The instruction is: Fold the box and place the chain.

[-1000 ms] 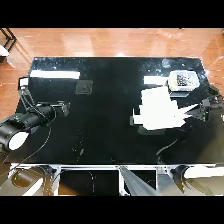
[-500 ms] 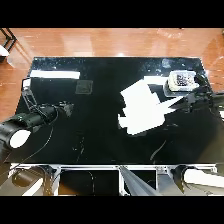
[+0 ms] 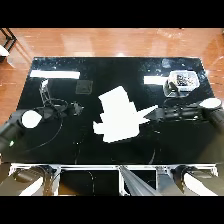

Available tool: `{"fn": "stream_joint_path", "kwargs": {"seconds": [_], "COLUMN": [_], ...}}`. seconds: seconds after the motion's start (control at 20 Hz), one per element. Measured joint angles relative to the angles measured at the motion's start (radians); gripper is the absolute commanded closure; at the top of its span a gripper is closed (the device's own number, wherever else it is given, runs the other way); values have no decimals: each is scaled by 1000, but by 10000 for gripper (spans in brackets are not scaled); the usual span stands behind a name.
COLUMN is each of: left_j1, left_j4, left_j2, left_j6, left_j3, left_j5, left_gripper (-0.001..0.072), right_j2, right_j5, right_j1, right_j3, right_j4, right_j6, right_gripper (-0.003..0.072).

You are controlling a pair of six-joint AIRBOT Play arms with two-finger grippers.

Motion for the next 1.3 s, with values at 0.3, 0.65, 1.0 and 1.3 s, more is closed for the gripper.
{"fn": "stream_joint_path", "kwargs": {"seconds": [0.3,0.65,1.0,1.3], "left_j1": [152,230,189,165], "left_j4": [-304,-691,-875,-897], "left_j2": [-207,-451,-618,-659], "left_j6": [428,999,1313,1456], "left_j3": [90,105,108,108], "left_j5": [-240,-452,-567,-662], "left_gripper": [82,82,96,170], "right_j2": [21,23,23,23], "right_j5": [-156,-153,-144,-147], "right_j1": [169,201,206,206], "right_j3": [-37,-43,-43,-43], "right_j4": [28,34,36,38], "right_j6": [-64,-99,-119,-122], "right_gripper": [665,665,665,665]}}
